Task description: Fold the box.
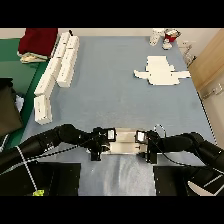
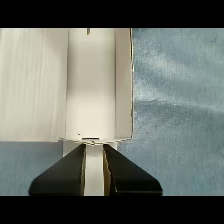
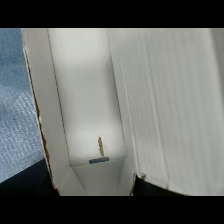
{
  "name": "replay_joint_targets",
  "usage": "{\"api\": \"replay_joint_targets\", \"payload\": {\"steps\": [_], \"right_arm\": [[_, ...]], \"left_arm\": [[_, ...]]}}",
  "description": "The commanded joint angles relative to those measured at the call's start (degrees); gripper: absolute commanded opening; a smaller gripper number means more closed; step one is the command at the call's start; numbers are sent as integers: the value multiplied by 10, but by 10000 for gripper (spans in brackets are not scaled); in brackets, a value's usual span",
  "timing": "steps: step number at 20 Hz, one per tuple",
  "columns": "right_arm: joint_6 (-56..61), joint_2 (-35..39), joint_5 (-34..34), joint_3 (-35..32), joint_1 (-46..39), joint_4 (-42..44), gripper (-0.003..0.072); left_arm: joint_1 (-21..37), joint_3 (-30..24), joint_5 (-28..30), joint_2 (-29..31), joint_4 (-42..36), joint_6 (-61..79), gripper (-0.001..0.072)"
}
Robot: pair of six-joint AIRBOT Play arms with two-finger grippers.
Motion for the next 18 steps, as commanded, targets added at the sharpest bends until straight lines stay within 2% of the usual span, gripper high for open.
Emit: {"api": "replay_joint_targets", "payload": {"steps": [1, 9, 10, 11, 12, 15, 16, 17, 18], "right_arm": [[0, 1, 0, 0, 0, 0, 528], [0, 1, 0, 0, 0, 0, 528], [0, 1, 0, 0, 0, 0, 529], [0, 1, 0, 0, 0, 0, 529], [0, 1, 0, 0, 0, 0, 528], [0, 1, 0, 0, 0, 0, 529], [0, 1, 0, 0, 0, 0, 528], [0, 1, 0, 0, 0, 0, 528], [0, 1, 0, 0, 0, 0, 528]], "left_arm": [[-5, 2, 23, -15, -52, 14, 166], [-5, 2, 28, -24, -82, 27, 168], [-5, 1, 28, -24, -82, 27, 202], [-5, 1, 27, -24, -82, 27, 354], [-5, 1, 27, -24, -82, 26, 536], [-5, 1, 22, -24, -82, 26, 550], [-5, 1, 21, -24, -82, 26, 534], [-5, 1, 19, -24, -82, 25, 410], [-5, 2, 10, -24, -80, 24, 142]]}}
